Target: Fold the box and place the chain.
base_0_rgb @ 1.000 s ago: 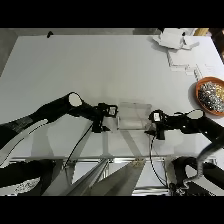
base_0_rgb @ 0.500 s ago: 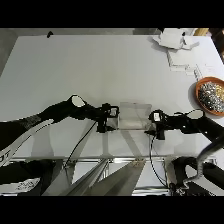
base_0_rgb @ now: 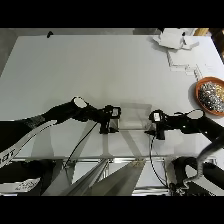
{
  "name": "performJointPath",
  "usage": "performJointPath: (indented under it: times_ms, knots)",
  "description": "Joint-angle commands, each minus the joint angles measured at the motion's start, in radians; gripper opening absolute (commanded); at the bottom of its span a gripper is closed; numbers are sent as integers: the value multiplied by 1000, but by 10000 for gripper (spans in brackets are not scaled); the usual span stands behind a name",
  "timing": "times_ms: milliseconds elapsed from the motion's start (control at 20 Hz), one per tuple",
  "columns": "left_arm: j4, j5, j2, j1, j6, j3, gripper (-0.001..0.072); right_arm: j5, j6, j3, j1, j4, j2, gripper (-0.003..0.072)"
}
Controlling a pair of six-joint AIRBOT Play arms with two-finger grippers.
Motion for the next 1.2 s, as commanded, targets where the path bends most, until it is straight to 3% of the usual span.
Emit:
performJointPath:
  times_ms: [0,500,550,650,750,800,1150]
  knots:
    - [-4,-20,-5,-6,6,0,710,0,0,0,0,-2,0,560]
    - [-53,-2,-18,-14,6,0,694,0,0,0,0,-2,0,560]
    - [-53,-2,-18,-14,6,0,673,0,0,0,0,-2,0,560]
    - [-45,-4,-27,-14,5,0,536,0,0,0,0,-2,0,560]
    - [-43,-3,-26,-14,3,0,339,0,0,0,0,-2,0,560]
    - [-43,-3,-26,-14,3,0,279,0,0,0,0,-2,0,560]
    - [-42,-3,-26,-14,3,0,273,0,0,0,0,-2,0,560]
